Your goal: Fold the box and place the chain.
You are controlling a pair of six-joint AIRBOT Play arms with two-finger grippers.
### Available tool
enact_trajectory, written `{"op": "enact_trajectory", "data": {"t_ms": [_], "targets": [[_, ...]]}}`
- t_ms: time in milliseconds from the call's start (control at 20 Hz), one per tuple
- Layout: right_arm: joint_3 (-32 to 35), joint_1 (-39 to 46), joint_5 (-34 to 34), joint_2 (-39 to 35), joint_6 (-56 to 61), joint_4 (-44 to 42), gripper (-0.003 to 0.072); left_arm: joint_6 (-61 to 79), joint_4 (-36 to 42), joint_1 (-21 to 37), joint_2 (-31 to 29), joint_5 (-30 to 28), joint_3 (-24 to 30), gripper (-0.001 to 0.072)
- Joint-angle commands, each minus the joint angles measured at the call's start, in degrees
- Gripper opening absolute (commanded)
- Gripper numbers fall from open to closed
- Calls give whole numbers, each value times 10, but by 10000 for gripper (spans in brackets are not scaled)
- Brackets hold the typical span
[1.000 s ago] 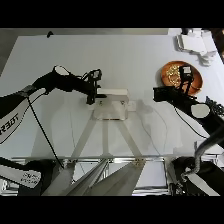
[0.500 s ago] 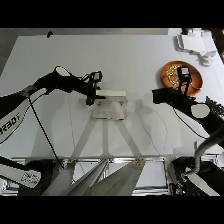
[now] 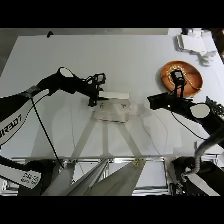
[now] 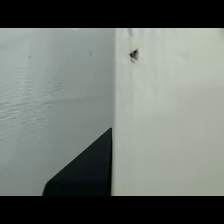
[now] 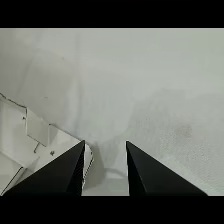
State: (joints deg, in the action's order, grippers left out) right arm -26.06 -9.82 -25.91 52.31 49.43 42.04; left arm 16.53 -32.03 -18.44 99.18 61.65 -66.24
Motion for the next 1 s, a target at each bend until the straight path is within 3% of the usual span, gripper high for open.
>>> {"op": "enact_trajectory", "data": {"t_ms": [0,700,950], "targets": [[0,0,-7,0,0,-1,256,7,42,-1,0,-9,0,6],[0,0,-12,0,0,-1,261,-16,54,-1,38,-14,0,7],[0,0,-63,0,-81,-1,364,-15,54,-2,38,-14,0,8]]}}
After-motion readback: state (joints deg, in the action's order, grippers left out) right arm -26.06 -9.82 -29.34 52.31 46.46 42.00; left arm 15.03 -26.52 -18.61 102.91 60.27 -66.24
